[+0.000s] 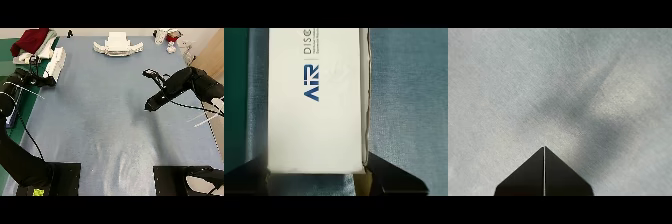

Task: Fold the box.

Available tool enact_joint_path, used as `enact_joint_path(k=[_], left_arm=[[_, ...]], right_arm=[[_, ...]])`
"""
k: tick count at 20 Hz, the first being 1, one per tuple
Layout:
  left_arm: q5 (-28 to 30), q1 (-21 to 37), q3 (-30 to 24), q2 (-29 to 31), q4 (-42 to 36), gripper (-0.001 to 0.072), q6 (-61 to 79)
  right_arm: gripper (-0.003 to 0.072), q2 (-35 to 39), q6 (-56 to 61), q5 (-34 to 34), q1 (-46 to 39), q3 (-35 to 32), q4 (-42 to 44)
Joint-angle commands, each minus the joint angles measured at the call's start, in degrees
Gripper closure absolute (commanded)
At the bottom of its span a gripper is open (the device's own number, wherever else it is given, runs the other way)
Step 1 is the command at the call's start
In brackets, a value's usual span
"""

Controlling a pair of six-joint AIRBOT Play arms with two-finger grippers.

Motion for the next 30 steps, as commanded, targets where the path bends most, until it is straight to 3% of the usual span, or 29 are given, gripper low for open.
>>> enact_joint_path(k=[1,19,20,22,30], left_arm=[[-0.6,0.0,0.2,-0.2,0.1,0.0248,0.0],[-0.3,-0.2,0.2,-0.2,-0.8,0.0248,0.0],[-0.3,-0.2,0.2,-0.2,-0.8,0.0237,0.0],[-0.3,-0.2,0.2,-0.2,-0.8,0.003,0.0],[-3.2,0.1,0.7,-0.1,-0.3,0.0013,0.0]], right_arm=[[0.0683,0.0,0.0,0.0,0.0,0.0,0.0],[0.0683,0.0,0.0,0.0,0.0,0.0,0.0],[0.0683,0.0,0.0,0.0,0.0,0.0,0.0],[0.0683,0.0,0.0,0.0,0.0,0.0,0.0],[0.0684,0.0,0.0,0.0,0.0,0.0,0.0]])
